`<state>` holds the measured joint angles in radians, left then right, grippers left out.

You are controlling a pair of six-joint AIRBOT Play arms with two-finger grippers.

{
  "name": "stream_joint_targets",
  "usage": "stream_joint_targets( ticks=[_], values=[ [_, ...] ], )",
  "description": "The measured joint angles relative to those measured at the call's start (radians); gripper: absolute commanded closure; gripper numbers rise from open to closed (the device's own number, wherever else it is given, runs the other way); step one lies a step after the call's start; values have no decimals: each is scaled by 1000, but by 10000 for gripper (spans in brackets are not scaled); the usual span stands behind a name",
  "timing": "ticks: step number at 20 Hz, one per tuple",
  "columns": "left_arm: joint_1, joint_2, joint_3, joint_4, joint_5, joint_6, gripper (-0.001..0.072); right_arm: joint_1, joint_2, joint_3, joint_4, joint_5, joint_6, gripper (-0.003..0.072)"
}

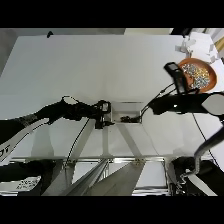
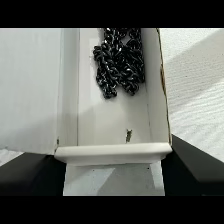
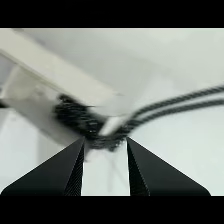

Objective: Fold the box and place the chain.

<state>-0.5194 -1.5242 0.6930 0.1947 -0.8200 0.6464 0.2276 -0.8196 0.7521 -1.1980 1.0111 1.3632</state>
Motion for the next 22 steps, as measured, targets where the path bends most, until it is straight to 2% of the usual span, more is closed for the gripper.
stream_joint_targets(
  ticks=[3,7,10,13,18,22],
  values=[
    [0,0,0,0,0,0,500,-176,-50,0,-31,-18,3,390],
    [0,0,0,0,0,0,500,-282,-201,0,-45,-103,7,389],
    [0,0,0,0,0,0,500,-304,-320,11,-54,-189,8,389],
    [0,0,0,0,0,0,500,-313,-436,75,-58,-234,9,389],
    [0,0,0,0,0,0,500,-316,-600,204,-61,-244,9,389],
    [0,0,0,0,0,0,500,-307,-690,244,-56,-248,9,390]
  ],
)
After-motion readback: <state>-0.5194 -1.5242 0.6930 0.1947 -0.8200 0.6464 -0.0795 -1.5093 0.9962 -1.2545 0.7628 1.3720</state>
